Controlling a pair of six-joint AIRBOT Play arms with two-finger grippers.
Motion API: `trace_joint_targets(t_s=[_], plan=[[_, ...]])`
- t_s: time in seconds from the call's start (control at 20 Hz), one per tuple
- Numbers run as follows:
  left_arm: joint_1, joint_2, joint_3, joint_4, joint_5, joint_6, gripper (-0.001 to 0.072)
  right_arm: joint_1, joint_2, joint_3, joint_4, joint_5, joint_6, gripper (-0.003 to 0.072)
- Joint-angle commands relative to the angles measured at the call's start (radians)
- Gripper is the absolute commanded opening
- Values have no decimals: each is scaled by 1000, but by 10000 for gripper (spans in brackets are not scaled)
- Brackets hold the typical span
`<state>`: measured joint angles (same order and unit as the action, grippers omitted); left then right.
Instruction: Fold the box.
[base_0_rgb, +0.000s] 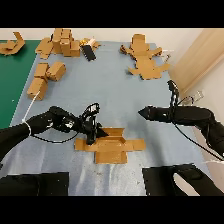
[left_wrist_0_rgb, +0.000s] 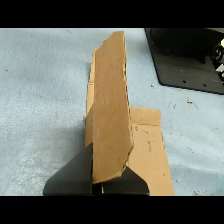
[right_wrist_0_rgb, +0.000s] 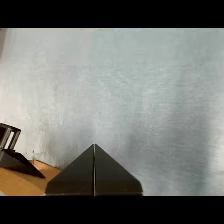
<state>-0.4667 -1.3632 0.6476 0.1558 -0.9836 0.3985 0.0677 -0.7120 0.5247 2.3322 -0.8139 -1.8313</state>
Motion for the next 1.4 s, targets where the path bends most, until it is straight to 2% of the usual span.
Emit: trace_joint_targets(t_s=[0.0, 0.1, 0.2, 0.35, 0.5, 0.7, 0.85, 0.9, 0.95, 1.0, 1.2, 1.35], plan=[[0, 0, -1, -2, 5, -3, 10, 1, 0, 0, -62, -84, -4, 4], [0, 0, -1, -3, 5, -3, 10, 14, 10, 0, -69, -161, -110, 1], [0, 0, -1, -3, 5, -3, 11, 90, 54, 0, -84, -183, -180, 0], [0, 0, -1, -3, 5, -3, 11, 325, 172, -15, -224, -163, -193, -1], [0, 0, -1, -3, 5, -3, 10, 598, 236, -103, -410, -64, -193, -1], [0, 0, -1, -3, 5, -3, 10, 942, 172, -220, -644, 29, -164, -1], [0, 0, -1, -3, 4, -3, 10, 1131, 106, -230, -915, 74, -1, 7], [0, 0, -1, -3, 5, -3, 10, 1162, 87, -230, -962, 84, 18, 158], [0, 0, -1, -3, 5, -3, 10, 1178, 68, -230, -984, 99, 18, 414], [0, 0, -1, -3, 5, -3, 10, 1179, 52, -230, -983, 121, 18, 512], [0, 0, -1, -3, 5, -3, 11, 1179, -15, -229, -997, 231, 17, 512], [0, 0, -1, -3, 5, -3, 11, 1181, -50, -226, -1021, 240, 17, 512]])
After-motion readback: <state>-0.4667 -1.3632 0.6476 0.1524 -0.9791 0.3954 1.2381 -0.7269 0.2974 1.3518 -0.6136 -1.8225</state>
